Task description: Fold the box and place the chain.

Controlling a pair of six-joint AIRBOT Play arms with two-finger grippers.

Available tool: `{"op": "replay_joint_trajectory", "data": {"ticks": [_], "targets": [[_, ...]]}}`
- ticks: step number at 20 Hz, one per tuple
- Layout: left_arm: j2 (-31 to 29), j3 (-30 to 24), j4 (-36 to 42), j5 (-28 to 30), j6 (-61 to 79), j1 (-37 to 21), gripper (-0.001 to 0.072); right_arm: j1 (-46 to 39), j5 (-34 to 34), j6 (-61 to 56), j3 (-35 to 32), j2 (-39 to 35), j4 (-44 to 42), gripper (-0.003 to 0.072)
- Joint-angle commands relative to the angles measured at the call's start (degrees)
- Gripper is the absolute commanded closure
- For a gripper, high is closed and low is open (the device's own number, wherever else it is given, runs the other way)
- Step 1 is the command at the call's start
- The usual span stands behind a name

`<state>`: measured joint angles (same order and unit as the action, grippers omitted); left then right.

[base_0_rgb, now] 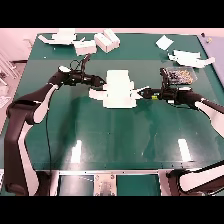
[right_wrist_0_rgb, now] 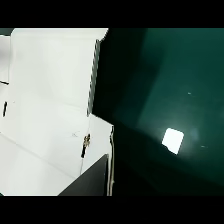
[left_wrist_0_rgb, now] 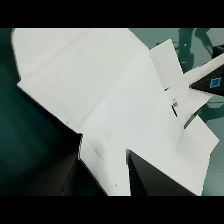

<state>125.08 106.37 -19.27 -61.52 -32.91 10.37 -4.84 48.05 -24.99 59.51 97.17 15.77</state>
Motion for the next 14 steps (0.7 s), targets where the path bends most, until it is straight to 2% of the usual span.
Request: {"op": "replay_joint_trajectory", "data": {"ticks": [1,6,14], "targets": [[1.01,0.04,-0.2,1.33,-0.59,0.94,0.0355,0.04,0.0,-0.02,-0.02,0.0,-0.04,0.0683],[2.36,0.17,0.13,1.11,-0.79,1.36,0.0356,0.04,0.0,-0.02,-0.02,0.0,-0.02,0.0683],[2.56,0.17,6.84,0.44,1.97,1.38,0.0356,0.11,0.04,0.0,-0.02,0.0,-0.02,0.0683]]}}
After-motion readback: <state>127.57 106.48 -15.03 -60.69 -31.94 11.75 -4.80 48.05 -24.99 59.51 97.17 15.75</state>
